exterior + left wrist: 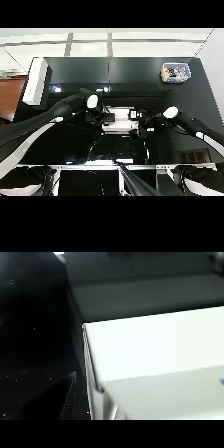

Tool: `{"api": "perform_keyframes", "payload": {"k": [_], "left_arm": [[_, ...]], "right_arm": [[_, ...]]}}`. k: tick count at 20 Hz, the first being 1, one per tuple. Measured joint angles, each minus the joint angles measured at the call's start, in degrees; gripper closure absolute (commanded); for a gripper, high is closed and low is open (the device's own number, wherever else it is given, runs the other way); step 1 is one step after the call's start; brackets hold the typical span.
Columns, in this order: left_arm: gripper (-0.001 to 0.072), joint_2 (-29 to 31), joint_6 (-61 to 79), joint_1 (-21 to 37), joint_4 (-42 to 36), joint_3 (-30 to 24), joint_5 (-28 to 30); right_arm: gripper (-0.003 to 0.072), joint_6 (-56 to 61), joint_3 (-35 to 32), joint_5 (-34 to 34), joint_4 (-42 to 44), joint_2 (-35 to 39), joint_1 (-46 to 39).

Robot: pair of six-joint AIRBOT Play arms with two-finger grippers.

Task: Fold the box and place the chain.

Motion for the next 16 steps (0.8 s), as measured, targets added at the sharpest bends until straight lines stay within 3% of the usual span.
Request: {"api": "perform_keyframes", "payload": {"k": [6, 7, 8, 10, 11, 13, 14, 16], "left_arm": [[0.0439, -2.6, -5.6, -2.2, 4.5, 4.0, -3.3], [0.0466, -2.8, -6.2, -2.3, 4.8, 4.2, -3.6], [0.0686, -2.9, -6.9, -2.4, 5.0, 4.3, -4.0], [0.0686, -3.0, -7.6, -2.5, 5.4, 4.5, -4.3], [0.0678, -3.0, -7.9, -2.5, 5.4, 4.5, -4.3], [0.0362, -3.1, -8.1, -2.5, 5.5, 4.6, -4.4], [0.0319, -3.1, -8.3, -2.5, 5.5, 4.7, -4.4], [0.0320, -3.1, -8.4, -2.5, 5.6, 4.8, -4.7]], "right_arm": [[0.0520, 0.0, 0.0, 0.0, 0.0, 0.0, 0.0], [0.0520, 0.0, 0.0, 0.0, 0.0, 0.0, 0.0], [0.0520, 0.0, 0.0, 0.0, 0.0, 0.0, 0.0], [0.0520, 0.0, 0.0, 0.0, 0.0, 0.0, 0.0], [0.0520, 0.0, 0.0, 0.0, 0.0, 0.0, 0.0], [0.0520, 0.0, 0.0, 0.0, 0.0, 0.0, 0.0], [0.0521, 0.0, 0.0, 0.0, 0.0, 0.0, 0.0], [0.0521, 0.0, 0.0, 0.0, 0.0, 0.0, 0.0]]}}
